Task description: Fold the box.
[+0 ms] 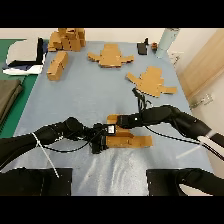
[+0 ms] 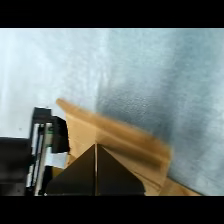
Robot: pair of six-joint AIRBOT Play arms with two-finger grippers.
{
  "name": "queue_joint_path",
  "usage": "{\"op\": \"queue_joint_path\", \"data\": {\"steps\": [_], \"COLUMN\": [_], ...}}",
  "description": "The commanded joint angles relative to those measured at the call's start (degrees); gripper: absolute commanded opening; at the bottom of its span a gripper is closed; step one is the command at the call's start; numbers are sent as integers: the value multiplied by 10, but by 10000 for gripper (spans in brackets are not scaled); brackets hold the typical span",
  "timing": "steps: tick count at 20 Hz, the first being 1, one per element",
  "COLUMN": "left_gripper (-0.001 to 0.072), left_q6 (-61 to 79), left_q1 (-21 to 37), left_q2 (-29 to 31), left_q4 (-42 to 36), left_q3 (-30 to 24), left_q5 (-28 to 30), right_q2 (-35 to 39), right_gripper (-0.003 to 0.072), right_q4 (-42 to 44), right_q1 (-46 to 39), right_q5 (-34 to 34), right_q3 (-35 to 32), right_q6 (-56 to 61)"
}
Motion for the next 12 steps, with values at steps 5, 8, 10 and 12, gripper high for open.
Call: {"op": "queue_joint_path", "data": {"steps": [5, 8, 10, 12], "left_gripper": [463, 463, 463, 464], "left_q6": [0, 0, 0, 0], "left_q1": [1, 1, 1, 1], "left_q2": [0, 0, 0, 0], "left_q4": [0, 0, 0, 0], "left_q3": [0, 0, 0, 0], "left_q5": [0, 0, 0, 0], "right_q2": [-79, -78, -72, -39], "right_gripper": [5, 5, 4, 4], "right_q4": [-49, -50, -50, -65], "right_q1": [18, 18, 17, 17], "right_q5": [-20, -15, -14, -13], "right_q3": [9, 9, 11, 15], "right_q6": [-48, -58, -72, -82]}}
